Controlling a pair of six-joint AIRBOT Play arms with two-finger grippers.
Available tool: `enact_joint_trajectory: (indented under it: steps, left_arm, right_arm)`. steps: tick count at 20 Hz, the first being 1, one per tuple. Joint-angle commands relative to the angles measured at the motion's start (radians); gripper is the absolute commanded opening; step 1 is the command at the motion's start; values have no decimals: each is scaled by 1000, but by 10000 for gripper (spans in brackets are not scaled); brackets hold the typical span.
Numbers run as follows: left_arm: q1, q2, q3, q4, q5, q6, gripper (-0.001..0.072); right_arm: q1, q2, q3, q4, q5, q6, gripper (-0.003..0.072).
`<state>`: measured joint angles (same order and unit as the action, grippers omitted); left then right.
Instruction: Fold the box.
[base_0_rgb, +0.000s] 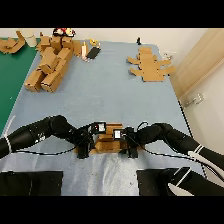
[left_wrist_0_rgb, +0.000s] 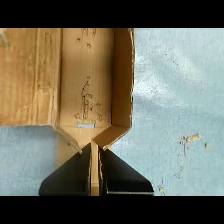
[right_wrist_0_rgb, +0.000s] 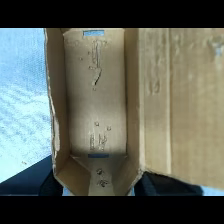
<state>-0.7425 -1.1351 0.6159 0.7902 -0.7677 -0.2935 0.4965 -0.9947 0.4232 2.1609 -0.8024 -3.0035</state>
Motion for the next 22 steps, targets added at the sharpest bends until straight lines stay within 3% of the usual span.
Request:
enact_joint_trajectory:
  steps: [1, 5, 6, 19, 21, 22]
  left_arm:
    - [0, -8, 0, -19, 37, 42, 81]
    - [0, -11, 0, -117, 55, 123, 77]
    - [0, -11, 0, -122, 57, 134, 13]
    - [-43, -13, -1, -126, 136, 151, 19]
    - [-43, -13, -2, -145, 133, 151, 473]
    - [-43, -13, -2, -157, 129, 151, 477]
  right_arm:
    - [0, 0, 0, 0, 0, 0, 514]
    - [0, 0, 0, 0, 0, 0, 514]
    - [0, 0, 0, 0, 0, 0, 514]
    - [0, 0, 0, 0, 0, 0, 514]
    - [0, 0, 0, 0, 0, 0, 513]
    - [0, 0, 0, 0, 0, 0, 514]
